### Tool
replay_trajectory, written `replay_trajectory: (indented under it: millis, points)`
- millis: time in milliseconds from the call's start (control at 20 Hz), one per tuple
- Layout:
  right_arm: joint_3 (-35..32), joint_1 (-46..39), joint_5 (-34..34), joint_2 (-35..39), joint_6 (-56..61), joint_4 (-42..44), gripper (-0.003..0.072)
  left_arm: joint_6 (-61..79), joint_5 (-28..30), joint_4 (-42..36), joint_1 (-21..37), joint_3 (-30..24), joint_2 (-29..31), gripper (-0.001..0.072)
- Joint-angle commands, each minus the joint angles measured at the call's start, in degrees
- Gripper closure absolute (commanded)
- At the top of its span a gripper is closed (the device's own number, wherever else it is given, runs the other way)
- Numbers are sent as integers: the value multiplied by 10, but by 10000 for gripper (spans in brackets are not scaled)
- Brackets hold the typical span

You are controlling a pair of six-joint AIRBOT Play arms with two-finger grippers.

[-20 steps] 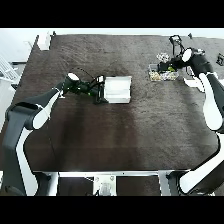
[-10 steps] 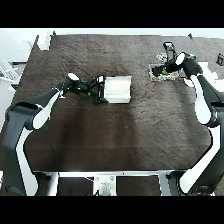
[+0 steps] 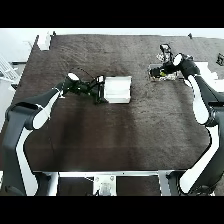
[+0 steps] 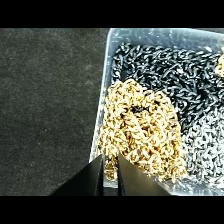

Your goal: Fold the box and place the chain.

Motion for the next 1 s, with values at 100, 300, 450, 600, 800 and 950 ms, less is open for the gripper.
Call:
replay_trajectory:
  millis: [100, 300, 450, 600, 800, 950]
  points:
    - [2, 0, 10, 0, 0, -2, 676, 0, 0, 0, 0, 0, 0, 231]
    - [41, 2, 15, 12, 16, -2, 677, 0, 0, 0, 0, 0, 0, 230]
    - [62, 8, 28, 38, 25, -27, 678, 0, 0, 0, 0, 0, 0, 230]
    - [62, 17, 60, 78, 33, -63, 678, 0, 0, 0, 0, 0, 0, 231]
    - [62, 46, 106, 177, 32, -96, 678, 0, 0, 0, 0, 0, 0, 231]
    - [62, 83, 118, 268, 32, -121, 679, 0, 0, 0, 0, 0, 0, 231]
